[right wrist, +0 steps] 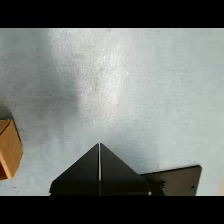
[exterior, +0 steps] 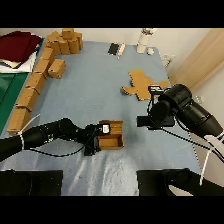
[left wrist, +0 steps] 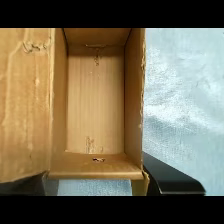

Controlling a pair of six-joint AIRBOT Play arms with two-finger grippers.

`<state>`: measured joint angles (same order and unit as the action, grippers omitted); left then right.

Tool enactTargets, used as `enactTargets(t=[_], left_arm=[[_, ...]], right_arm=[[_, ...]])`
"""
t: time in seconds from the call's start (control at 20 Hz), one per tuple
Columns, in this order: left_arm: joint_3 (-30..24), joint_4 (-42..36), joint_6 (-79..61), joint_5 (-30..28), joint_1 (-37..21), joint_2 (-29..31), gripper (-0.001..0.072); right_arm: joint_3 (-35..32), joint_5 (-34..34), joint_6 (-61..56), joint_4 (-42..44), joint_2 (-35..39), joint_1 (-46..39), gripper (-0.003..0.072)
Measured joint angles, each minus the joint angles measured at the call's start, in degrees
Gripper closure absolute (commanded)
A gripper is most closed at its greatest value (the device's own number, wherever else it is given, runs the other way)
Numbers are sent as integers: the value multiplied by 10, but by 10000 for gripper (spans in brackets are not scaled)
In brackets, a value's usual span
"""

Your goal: Fold the box.

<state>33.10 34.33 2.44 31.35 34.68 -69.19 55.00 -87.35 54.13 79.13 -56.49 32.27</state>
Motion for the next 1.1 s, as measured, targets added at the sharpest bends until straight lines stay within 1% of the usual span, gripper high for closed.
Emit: enactTargets(t=[0.15, 0.3, 0.65, 0.8, 0.9, 0.95, 1.0, 1.1], left_arm=[[0, 16, 20, -1, 0, 3, 366], [0, 24, 30, -2, 0, -1, 366], [1, 26, 34, 2, 0, -15, 366], [1, 28, 34, 4, 0, -17, 366], [1, 28, 34, 5, 0, -18, 366], [1, 29, 34, 5, 0, -18, 366], [1, 29, 34, 5, 0, -18, 366], [1, 29, 34, 5, 0, -19, 366]], right_arm=[[0, 13, 15, 7, -7, -12, 666], [0, 24, 23, 14, -16, -17, 684], [0, 42, 34, 30, -24, -19, 685], [0, 65, 56, 42, -30, -32, 686], [-2, 105, 115, 91, -48, -70, 686], [-4, 130, 168, 143, -66, -101, 687], [-6, 147, 232, 206, -88, -134, 687], [-7, 156, 397, 369, -147, -196, 685]])
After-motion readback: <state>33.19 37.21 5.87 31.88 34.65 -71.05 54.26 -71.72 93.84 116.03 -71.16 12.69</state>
